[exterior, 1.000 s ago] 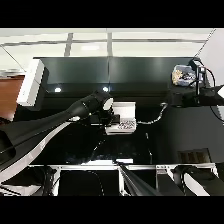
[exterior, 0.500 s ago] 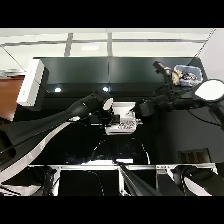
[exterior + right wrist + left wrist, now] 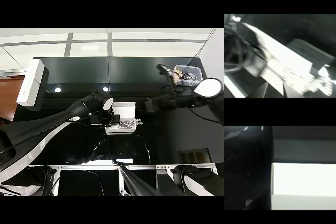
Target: Fold the box and place the chain.
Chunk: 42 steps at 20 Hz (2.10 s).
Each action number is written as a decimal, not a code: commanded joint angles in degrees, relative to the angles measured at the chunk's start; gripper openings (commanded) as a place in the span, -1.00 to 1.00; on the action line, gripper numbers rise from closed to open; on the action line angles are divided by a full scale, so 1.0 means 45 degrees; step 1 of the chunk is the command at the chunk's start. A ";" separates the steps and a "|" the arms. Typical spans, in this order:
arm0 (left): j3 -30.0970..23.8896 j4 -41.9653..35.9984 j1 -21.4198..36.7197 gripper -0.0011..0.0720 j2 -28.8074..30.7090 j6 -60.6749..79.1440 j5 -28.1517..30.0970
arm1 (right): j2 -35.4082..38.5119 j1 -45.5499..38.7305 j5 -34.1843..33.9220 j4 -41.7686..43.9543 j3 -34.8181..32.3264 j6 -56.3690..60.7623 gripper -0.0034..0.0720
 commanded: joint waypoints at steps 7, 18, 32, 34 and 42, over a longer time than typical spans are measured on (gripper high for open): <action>0.0005 0.0000 0.0005 -0.89 0.0005 0.0000 0.0005 | 0.1943 -0.0476 -0.5416 -0.0559 -0.6164 -0.7218 1.00; 0.0005 0.0005 0.0005 -0.89 0.0005 0.0000 0.0034 | -0.1107 0.0656 -0.5999 0.2414 -0.4969 -1.6883 0.97; 0.0005 -0.0087 0.0005 -0.89 0.0005 0.0000 0.0019 | -0.2050 0.1564 -0.6921 0.2059 -0.4935 -1.7903 0.27; 0.0005 -0.0087 0.0005 -0.89 0.0005 0.0000 0.0019 | -0.2050 0.1569 -0.6781 0.2059 -0.4940 -1.7665 -0.64; 0.0005 -0.0087 0.0005 -0.89 0.0005 0.0000 0.0039 | 0.0583 0.0801 -0.6407 0.0330 -0.4935 -1.1404 -0.88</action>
